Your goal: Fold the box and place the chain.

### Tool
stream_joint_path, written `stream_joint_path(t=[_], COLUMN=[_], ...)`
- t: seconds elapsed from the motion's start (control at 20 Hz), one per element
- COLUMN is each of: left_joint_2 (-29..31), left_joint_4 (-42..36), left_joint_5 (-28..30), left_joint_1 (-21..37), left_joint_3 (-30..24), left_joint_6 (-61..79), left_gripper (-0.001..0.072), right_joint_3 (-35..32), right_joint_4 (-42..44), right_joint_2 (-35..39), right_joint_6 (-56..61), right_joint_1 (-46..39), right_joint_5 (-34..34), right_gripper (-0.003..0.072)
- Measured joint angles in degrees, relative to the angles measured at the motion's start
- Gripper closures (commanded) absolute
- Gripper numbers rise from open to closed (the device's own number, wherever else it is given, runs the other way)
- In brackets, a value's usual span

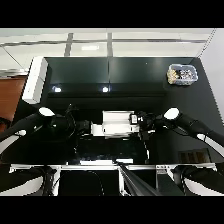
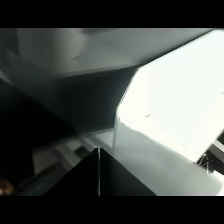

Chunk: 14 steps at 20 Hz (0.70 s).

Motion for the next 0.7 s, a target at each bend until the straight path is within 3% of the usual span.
stream_joint_path(t=[0.1, 0.15, 0.35, 0.45, 0.5, 0.55, 0.7], left_joint_2=[-0.11, -0.15, -0.15, -0.15, -0.15, -0.15, -0.15], left_joint_4=[-1.22, -1.55, -2.25, -2.36, -2.34, -2.32, -2.23], left_joint_5=[-1.73, -2.97, -5.62, -6.05, -6.25, -6.27, -6.6], left_joint_1=[-0.31, -0.37, -0.85, -1.51, -1.92, -2.4, -4.07], left_joint_3=[1.7, 2.64, 6.29, 7.52, 7.96, 8.26, 8.76], left_joint_6=[1.33, 1.62, 2.14, 1.92, 1.7, 1.66, 1.25], left_gripper=[0.013, 0.0099, 0.0101, 0.0137, 0.0203, 0.0225, 0.0226], right_joint_3=[0.0, 0.0, 0.0, 0.0, 0.0, 0.0, 0.0], right_joint_4=[-0.02, -0.02, -0.02, -0.02, -0.02, -0.02, -0.02], right_joint_2=[0.0, 0.0, 0.0, 0.0, 0.0, 0.0, 0.0], right_joint_6=[-0.02, -0.02, -0.02, -0.02, -0.02, -0.02, -0.02], right_joint_1=[0.0, 0.0, 0.0, 0.0, 0.0, 0.0, 0.0], right_joint_5=[0.0, 0.0, 0.0, 0.0, 0.0, 0.0, 0.0], right_gripper=[0.049, 0.049, 0.0491, 0.0491, 0.049, 0.0491, 0.049])
